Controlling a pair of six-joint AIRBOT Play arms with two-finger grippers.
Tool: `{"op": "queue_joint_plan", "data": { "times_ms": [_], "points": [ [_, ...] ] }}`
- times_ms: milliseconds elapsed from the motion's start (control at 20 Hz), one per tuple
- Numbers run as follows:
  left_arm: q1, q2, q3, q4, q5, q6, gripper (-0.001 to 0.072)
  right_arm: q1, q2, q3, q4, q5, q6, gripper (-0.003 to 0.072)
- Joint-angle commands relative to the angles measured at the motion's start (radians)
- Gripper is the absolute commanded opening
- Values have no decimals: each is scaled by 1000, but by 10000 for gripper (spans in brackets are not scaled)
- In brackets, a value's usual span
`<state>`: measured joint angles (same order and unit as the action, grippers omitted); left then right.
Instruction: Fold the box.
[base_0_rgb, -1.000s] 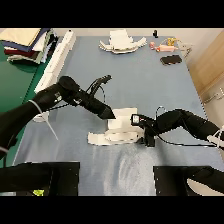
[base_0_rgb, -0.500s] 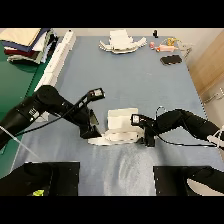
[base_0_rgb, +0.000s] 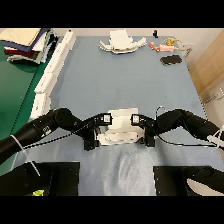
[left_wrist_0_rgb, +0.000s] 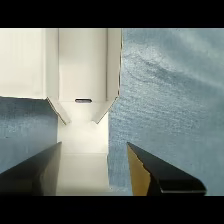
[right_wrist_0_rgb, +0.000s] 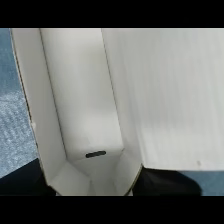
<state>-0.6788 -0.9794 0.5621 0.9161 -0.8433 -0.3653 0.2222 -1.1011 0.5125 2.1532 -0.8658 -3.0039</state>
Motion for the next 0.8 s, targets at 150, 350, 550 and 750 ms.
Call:
{"op": "queue_joint_plan", "data": {
  "times_ms": [150,350,550,750],
  "points": [
    [-47,-70,-13,-27,140,39,523,0,-1,-1,0,0,0,601],
    [-52,-70,-8,-44,170,40,521,0,-1,-1,0,0,0,601],
    [-89,-70,-8,-118,172,127,232,0,-1,-1,0,0,0,601],
    [-113,-70,-8,-137,221,141,107,0,-1,-1,0,0,0,601]
  ]
}}
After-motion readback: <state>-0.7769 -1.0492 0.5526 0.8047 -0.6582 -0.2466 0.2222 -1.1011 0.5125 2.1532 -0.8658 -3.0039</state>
